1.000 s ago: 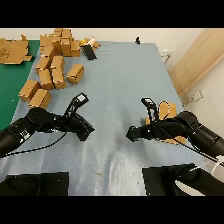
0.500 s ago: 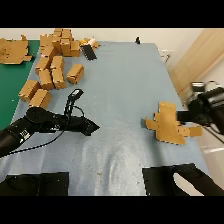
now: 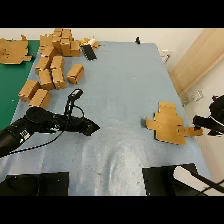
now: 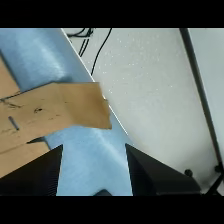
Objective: Fold the box.
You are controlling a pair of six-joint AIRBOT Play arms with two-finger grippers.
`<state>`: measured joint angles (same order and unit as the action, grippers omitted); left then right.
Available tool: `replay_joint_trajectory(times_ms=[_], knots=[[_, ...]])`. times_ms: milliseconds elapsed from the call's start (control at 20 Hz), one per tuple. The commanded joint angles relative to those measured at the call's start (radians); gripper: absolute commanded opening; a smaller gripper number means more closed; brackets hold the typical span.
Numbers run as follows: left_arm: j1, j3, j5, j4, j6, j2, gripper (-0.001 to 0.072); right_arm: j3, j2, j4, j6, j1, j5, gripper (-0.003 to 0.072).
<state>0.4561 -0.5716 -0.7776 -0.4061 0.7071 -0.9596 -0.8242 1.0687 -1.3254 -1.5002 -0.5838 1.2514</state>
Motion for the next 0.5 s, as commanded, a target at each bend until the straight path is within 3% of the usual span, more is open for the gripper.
replay_joint_trajectory(times_ms=[0,300,350,450], knots=[[-0.001,-0.001,-0.010,0.002,0.000,-0.001,0.0251,-0.010,0.076,-0.042,-0.048,-0.079,-0.042,0.0599],[-0.001,-0.001,-0.011,0.002,0.000,-0.001,0.0251,-0.069,0.143,-0.218,-0.246,-0.111,-0.042,0.0591],[-0.001,-0.001,-0.017,0.002,0.001,-0.001,0.0251,-0.077,0.154,-0.251,-0.282,-0.111,-0.036,0.0561],[-0.001,-0.001,-0.032,0.002,0.001,-0.001,0.0250,-0.090,0.171,-0.309,-0.360,-0.111,-0.015,0.0379]])
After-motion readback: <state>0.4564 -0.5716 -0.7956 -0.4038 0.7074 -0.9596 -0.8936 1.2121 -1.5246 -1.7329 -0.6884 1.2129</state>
